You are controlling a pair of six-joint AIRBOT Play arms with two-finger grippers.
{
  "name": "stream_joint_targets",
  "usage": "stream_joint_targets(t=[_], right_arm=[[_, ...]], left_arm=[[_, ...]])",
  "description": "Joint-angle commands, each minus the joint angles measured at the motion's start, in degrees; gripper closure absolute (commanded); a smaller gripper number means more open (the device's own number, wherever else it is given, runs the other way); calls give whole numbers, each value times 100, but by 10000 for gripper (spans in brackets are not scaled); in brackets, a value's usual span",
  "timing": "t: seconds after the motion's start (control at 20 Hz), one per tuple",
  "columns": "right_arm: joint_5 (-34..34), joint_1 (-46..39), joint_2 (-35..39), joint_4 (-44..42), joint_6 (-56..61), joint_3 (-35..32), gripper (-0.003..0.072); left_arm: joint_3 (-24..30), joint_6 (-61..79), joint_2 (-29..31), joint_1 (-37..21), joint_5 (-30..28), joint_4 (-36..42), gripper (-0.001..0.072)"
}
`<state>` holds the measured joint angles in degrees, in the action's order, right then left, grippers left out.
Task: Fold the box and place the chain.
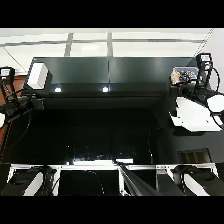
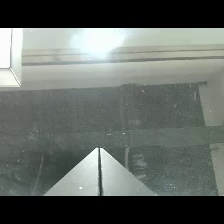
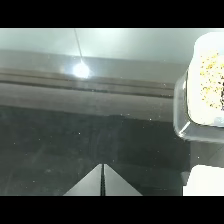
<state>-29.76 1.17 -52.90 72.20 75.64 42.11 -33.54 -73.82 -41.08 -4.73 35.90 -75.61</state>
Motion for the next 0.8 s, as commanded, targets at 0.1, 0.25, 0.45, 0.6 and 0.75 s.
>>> stream_joint_targets(t=[0.1,0.25,0.45,0.6,0.75], right_arm=[[0,2,-4,0,2,-4,674],[0,2,-4,0,2,-4,673],[0,2,-4,0,2,-4,673],[0,2,-4,-17,4,-4,673],[162,4,-4,-87,4,-4,673]], left_arm=[[2,0,4,4,0,0,681],[2,-2,4,4,-2,2,681],[2,-2,4,4,-361,4,681],[2,-11,-33,4,-1224,192,681],[2,-9,-229,4,-2225,1104,681]])
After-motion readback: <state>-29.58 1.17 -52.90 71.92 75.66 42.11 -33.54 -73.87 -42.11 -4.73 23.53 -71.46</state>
